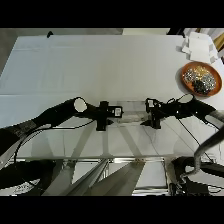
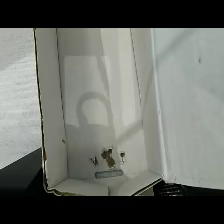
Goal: Fold the box and place the chain.
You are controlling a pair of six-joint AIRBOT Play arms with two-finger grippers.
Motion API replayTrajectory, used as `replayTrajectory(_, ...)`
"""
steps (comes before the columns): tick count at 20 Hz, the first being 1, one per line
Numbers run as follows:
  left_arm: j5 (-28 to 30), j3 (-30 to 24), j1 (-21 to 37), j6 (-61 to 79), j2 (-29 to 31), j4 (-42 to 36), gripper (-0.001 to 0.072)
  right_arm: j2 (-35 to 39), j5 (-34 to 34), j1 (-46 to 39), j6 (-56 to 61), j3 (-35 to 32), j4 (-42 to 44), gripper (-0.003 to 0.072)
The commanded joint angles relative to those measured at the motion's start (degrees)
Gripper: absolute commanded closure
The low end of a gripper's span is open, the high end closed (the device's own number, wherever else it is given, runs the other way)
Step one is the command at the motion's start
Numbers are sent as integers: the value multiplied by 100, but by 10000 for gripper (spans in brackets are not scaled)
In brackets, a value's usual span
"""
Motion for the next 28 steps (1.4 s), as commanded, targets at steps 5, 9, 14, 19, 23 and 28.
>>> replayTrajectory(5,422,0,-103,177,-96,-195,438,0,0,4,0,2,0,231)
replayTrajectory(9,501,0,-212,181,-96,-297,665,0,0,4,0,2,0,231)
replayTrajectory(14,1001,0,-437,186,-96,-297,671,0,0,4,0,2,0,231)
replayTrajectory(19,1008,0,-568,315,-101,-481,589,0,0,4,0,0,0,231)
replayTrajectory(23,1099,0,-656,483,-199,-778,555,0,0,4,0,2,0,231)
replayTrajectory(28,1327,0,-782,481,-426,-925,289,0,0,4,0,2,0,231)
